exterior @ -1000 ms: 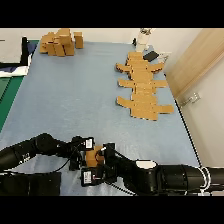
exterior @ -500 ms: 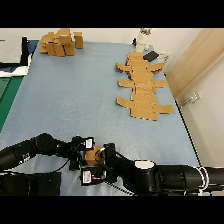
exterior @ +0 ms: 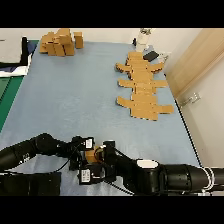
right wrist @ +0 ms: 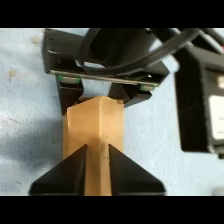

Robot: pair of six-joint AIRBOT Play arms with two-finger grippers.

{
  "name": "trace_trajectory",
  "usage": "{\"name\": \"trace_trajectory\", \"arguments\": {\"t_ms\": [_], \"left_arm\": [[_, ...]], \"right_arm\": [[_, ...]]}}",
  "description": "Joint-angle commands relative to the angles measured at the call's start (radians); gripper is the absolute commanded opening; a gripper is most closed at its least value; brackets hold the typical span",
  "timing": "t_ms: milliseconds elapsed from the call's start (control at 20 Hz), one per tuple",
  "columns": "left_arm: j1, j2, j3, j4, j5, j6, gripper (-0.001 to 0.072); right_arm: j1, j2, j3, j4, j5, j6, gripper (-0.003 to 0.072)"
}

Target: Fold the box.

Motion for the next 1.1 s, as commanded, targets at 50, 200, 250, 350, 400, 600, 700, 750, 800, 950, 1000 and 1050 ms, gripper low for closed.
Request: {"name": "trace_trajectory", "arguments": {"t_ms": [50, 200, 250, 350, 400, 600, 700, 750, 800, 950, 1000, 1050], "left_arm": [[0.0, 0.0, 0.0, 0.0, 0.0, 0.0, 0.0587], [0.0, 0.0, 0.0, 0.001, 0.0, 0.0, 0.0587], [0.0, 0.0, 0.0, 0.0, 0.0, 0.0, 0.0587], [0.0, 0.0, 0.0, 0.0, 0.0, 0.0, 0.0587], [0.0, 0.0, 0.0, 0.0, 0.0, 0.0, 0.0587], [0.0, 0.0, 0.0, 0.0, 0.0, 0.0, 0.0587], [0.0, 0.0, 0.0, 0.0, 0.0, 0.0, 0.0587], [0.0, 0.0, 0.0, 0.001, 0.0, 0.0, 0.0587], [0.0, 0.0, 0.0, 0.0, 0.0, 0.0, 0.0587], [0.0, 0.0, 0.0, 0.0, 0.0, 0.0, 0.0587], [0.0, 0.0, 0.0, 0.0, 0.0, 0.0, 0.0587], [0.0, 0.0, 0.0, 0.0, 0.0, 0.0, 0.0587]], "right_arm": [[0.0, -0.01, 0.003, -0.05, -0.019, 0.016, 0.0122], [0.0, -0.034, 0.003, -0.06, -0.021, 0.049, 0.0122], [0.0, -0.044, 0.003, -0.06, -0.021, 0.056, 0.0122], [0.0, -0.057, 0.003, -0.065, -0.02, 0.056, 0.0106], [0.0, -0.056, 0.004, -0.068, -0.018, 0.056, 0.0087], [0.0, -0.03, 0.006, -0.068, -0.018, 0.056, 0.0087], [0.0, -0.023, 0.006, -0.072, -0.019, 0.056, 0.0086], [0.0, -0.023, 0.006, -0.077, -0.019, 0.056, 0.0086], [0.001, -0.022, 0.007, -0.08, -0.02, 0.056, 0.0086], [0.0, -0.023, 0.02, -0.081, -0.027, 0.056, 0.0086], [0.0, -0.023, 0.02, -0.083, -0.027, 0.056, 0.0086], [0.0, -0.024, 0.02, -0.083, -0.027, 0.056, 0.0086]]}}
